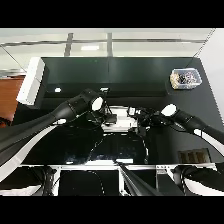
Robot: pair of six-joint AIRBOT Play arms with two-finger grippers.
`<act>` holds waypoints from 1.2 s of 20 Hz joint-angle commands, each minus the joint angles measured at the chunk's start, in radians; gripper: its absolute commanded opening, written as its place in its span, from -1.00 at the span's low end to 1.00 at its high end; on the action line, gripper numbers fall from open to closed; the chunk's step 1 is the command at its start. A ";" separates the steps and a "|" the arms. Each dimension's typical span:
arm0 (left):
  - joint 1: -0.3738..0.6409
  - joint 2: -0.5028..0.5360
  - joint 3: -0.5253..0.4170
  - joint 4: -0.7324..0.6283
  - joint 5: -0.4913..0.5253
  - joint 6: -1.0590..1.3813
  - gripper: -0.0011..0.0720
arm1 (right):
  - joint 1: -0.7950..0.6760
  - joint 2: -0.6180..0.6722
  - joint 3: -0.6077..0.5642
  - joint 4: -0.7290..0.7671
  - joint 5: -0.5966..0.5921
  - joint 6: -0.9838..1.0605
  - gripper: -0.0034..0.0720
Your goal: Fold the box and place the chain.
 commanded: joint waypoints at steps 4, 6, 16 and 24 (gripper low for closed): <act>0.002 -0.012 0.001 0.076 -0.005 -0.048 0.00 | 0.000 0.000 0.000 0.000 0.000 0.000 0.40; 0.002 -0.021 0.001 0.074 -0.016 -0.048 -0.04 | 0.000 0.000 0.000 0.000 0.000 0.000 0.40; 0.001 -0.043 0.001 0.075 -0.018 -0.080 -0.22 | 0.000 0.000 0.000 0.000 0.000 0.001 0.40; -0.006 -0.073 0.046 0.073 -0.027 -0.101 -0.68 | 0.000 0.000 0.000 0.000 0.000 0.000 0.40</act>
